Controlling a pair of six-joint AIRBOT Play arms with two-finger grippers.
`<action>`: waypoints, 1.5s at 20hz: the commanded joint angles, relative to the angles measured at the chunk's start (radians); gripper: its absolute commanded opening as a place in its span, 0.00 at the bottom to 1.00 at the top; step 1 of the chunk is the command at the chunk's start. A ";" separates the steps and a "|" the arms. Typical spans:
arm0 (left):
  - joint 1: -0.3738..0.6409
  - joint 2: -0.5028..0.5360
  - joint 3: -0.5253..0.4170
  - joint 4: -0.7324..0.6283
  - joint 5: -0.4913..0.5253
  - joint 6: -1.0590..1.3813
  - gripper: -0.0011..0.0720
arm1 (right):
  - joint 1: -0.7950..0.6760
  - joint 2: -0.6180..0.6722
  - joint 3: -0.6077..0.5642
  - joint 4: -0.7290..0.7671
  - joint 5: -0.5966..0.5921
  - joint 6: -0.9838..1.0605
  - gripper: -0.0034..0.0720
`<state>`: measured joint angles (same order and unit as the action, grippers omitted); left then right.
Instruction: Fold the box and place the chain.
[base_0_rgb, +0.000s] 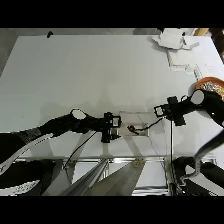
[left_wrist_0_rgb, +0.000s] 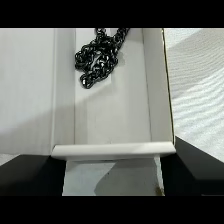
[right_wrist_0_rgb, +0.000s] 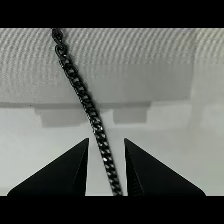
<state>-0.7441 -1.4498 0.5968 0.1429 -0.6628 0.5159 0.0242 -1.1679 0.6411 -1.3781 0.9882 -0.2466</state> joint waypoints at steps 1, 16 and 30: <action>0.000 0.001 0.000 0.000 0.000 0.000 0.39 | 0.000 -0.045 0.000 -0.005 -0.014 -0.026 0.34; 0.000 0.001 0.000 0.000 0.000 0.000 0.39 | -0.001 0.269 -0.002 0.077 0.138 0.154 0.07; 0.000 0.001 0.000 0.000 0.000 0.000 0.39 | 0.457 0.521 -0.005 0.470 0.074 0.251 0.07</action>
<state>-0.7441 -1.4498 0.5968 0.1429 -0.6628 0.5159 0.3855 -0.6415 0.6365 -0.9775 1.2076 -0.0063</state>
